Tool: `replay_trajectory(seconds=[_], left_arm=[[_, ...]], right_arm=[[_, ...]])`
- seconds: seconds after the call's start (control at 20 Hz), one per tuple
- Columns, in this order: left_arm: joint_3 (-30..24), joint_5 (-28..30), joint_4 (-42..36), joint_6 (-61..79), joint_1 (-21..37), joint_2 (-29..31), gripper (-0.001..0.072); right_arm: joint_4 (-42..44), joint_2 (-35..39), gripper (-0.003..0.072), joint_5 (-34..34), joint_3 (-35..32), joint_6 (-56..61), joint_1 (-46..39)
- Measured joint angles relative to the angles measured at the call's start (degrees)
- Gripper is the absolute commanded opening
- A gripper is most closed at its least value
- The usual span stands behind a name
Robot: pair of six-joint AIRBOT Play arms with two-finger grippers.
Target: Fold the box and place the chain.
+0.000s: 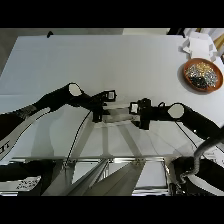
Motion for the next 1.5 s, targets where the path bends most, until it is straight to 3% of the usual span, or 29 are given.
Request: replay_trajectory(seconds=[0.6,1.0,1.35,1.5], left_arm=[[0.0,-0.1,0.1,0.2,0.0,0.0,0.0013],[0.0,-0.1,0.0,0.0,0.0,0.0,0.0013],[0.0,0.0,0.0,0.0,0.0,0.0,0.0013],[0.0,0.0,0.0,0.0,0.0,0.0,0.0013]], right_arm=[[2.2,-4.3,0.0686,5.6,0.0,-4.3,0.0],[5.7,-5.6,0.0635,4.9,0.0,-8.9,0.0],[7.1,-7.1,0.0634,3.8,0.0,-9.7,0.0],[7.8,-8.2,0.0568,3.7,0.1,-9.7,0.0]])
